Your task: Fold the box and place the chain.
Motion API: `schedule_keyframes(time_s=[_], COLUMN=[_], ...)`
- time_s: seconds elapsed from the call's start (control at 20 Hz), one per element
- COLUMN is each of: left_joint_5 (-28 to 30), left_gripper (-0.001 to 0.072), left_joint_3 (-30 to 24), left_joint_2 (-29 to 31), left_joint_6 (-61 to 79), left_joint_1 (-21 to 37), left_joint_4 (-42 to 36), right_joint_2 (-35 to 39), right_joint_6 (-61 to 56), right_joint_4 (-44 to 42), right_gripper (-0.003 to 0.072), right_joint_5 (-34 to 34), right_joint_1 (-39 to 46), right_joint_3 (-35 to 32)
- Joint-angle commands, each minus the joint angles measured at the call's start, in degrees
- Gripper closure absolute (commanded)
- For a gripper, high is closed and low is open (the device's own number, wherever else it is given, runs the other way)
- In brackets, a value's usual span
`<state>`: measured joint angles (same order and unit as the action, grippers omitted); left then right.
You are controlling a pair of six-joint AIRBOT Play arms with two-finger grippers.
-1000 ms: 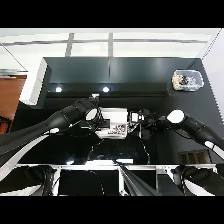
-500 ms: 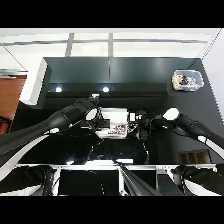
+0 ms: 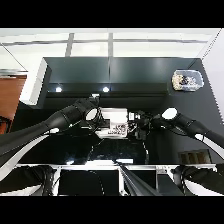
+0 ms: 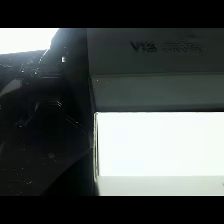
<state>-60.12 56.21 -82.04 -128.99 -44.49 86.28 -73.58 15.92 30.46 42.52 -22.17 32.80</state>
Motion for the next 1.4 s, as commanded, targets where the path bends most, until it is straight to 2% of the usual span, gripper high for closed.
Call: schedule_keyframes(time_s=[0.0,0.05,0.1,0.15,0.2,0.25,0.3,0.35,0.55,0.7,0.9,1.1,1.2,1.35], left_joint_5=[0.04,-0.02,-0.07,-0.09,-0.11,-0.13,-0.13,-0.13,-0.09,-0.09,-0.11,-0.09,-0.09,-0.09], left_gripper=[0.0679,0.0678,0.0679,0.0678,0.0678,0.0678,0.0679,0.0679,0.0678,0.0679,0.0678,0.0678,0.0678,0.0678], left_joint_3=[-0.02,-0.02,-0.02,-0.02,-0.02,-0.02,-0.02,-0.02,-0.02,-0.02,-0.02,-0.02,-0.02,-0.02], left_joint_2=[-0.02,-0.02,-0.02,-0.02,-0.02,-0.02,-0.02,-0.02,-0.02,-0.02,-0.02,-0.02,-0.02,-0.02], left_joint_6=[0.02,0.0,0.0,0.0,0.0,0.0,0.0,0.0,0.0,0.0,0.0,0.0,0.0,0.0], left_joint_1=[0.0,0.0,0.0,0.0,0.0,0.0,0.0,0.0,0.0,0.0,0.0,0.0,0.0,0.0], left_joint_4=[0.0,0.0,0.0,0.0,0.0,0.0,0.0,0.0,0.0,0.0,0.0,0.0,0.0,0.0], right_joint_2=[-0.13,-0.13,-0.13,-0.13,-0.13,-0.11,0.09,0.59,5.16,9.86,18.53,24.63,24.94,24.83], right_joint_6=[-0.09,-0.09,-0.11,-0.59,-2.69,-4.74,-6.19,-8.24,-25.68,-37.59,-48.33,-56.98,-58.23,-58.18], right_joint_4=[0.11,0.2,0.24,0.26,0.24,0.7,2.47,4.79,14.01,17.49,17.42,10.58,2.25,-11.72], right_gripper=[0.0155,0.0269,0.0463,0.0497,0.0499,0.0604,0.0619,0.0671,0.0668,0.0668,0.0668,0.0668,0.0668,0.0668], right_joint_5=[-0.39,-0.44,-0.63,-0.72,-0.26,-0.04,-0.17,-0.42,-2.86,-2.34,3.58,12.24,14.51,13.27], right_joint_1=[-0.35,-0.35,-0.33,-0.33,-0.33,-0.33,-0.33,-0.33,-0.13,0.81,1.51,1.46,1.44,1.33], right_joint_3=[0.04,0.02,0.02,0.02,0.02,0.02,0.02,0.02,0.04,0.04,1.2,7.34,10.64,11.37])
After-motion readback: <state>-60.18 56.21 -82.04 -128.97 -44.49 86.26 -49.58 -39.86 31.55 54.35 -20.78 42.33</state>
